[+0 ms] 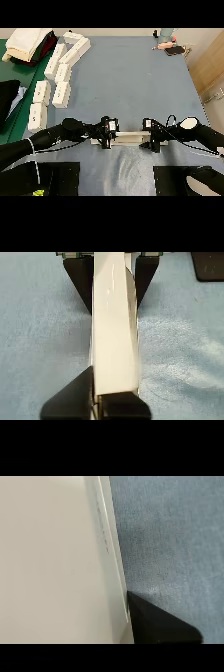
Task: Fold the box.
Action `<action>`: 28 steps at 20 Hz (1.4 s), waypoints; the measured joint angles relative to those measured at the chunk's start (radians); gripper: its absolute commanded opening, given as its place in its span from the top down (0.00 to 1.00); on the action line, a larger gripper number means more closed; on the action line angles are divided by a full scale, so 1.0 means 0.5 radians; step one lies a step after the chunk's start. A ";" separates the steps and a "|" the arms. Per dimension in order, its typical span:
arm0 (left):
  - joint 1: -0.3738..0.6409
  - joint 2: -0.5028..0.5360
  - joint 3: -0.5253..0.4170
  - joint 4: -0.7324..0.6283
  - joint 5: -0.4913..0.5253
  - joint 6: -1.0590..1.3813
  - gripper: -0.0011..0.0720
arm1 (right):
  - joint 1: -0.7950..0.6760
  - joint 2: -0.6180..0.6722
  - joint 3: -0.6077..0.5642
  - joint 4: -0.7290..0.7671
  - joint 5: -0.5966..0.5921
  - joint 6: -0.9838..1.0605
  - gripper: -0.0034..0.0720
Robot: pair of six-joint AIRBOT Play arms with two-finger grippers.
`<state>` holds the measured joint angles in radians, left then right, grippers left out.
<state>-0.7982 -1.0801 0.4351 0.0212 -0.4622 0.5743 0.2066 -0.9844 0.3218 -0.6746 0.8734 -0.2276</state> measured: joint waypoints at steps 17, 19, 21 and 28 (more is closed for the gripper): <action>0.051 0.645 -0.045 1.440 -0.260 -2.523 0.97 | 0.000 0.000 0.000 0.001 -0.002 0.005 0.28; 0.054 0.752 -0.040 1.567 -0.449 -3.017 0.97 | -0.001 0.000 0.000 0.002 -0.002 0.005 0.28; 0.037 0.784 -0.017 1.480 -0.543 -3.288 0.97 | -0.001 0.000 0.001 0.001 -0.001 0.005 0.28; 0.007 0.320 0.386 0.954 -0.571 -3.613 0.97 | -0.001 0.000 0.001 0.001 -0.001 0.004 0.28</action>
